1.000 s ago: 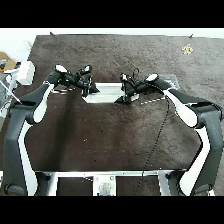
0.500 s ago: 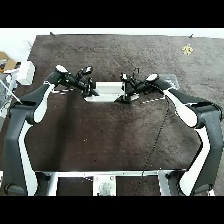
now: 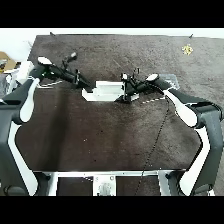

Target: Fold the box and place the chain.

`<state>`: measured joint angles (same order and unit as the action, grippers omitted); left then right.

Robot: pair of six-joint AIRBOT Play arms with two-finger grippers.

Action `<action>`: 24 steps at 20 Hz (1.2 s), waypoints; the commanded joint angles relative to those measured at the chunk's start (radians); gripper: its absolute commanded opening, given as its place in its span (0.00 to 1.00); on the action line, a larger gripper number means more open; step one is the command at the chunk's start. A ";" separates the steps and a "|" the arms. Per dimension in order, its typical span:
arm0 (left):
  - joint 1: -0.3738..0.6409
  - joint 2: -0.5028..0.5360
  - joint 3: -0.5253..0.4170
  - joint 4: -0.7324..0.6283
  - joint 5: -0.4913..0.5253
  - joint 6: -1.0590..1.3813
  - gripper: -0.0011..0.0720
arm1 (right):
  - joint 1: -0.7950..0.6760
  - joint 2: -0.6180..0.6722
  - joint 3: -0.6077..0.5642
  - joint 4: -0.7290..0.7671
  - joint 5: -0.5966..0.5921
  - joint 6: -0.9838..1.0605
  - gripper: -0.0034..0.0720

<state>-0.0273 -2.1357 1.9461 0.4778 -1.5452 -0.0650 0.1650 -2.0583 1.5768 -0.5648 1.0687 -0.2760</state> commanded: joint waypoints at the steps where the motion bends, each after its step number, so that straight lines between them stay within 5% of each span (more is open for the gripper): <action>1: 0.031 0.034 -0.001 -0.078 -0.153 -0.096 0.46 | 0.000 0.000 0.000 0.000 0.008 0.000 0.57; 3: 0.008 0.032 -0.001 -0.039 -0.167 -0.103 0.13 | 0.000 0.000 0.000 0.000 0.007 0.000 0.57; 7: -0.071 0.031 -0.001 0.036 -0.096 -0.107 0.03 | 0.000 0.000 0.000 0.000 0.008 0.000 0.57; 10: -0.129 0.028 -0.001 0.126 0.003 -0.138 0.03 | 0.000 0.000 0.000 0.000 0.008 0.000 0.57; 24: -0.154 0.023 0.000 0.034 0.273 -0.140 0.03 | 0.000 0.000 0.000 0.000 0.008 0.000 0.57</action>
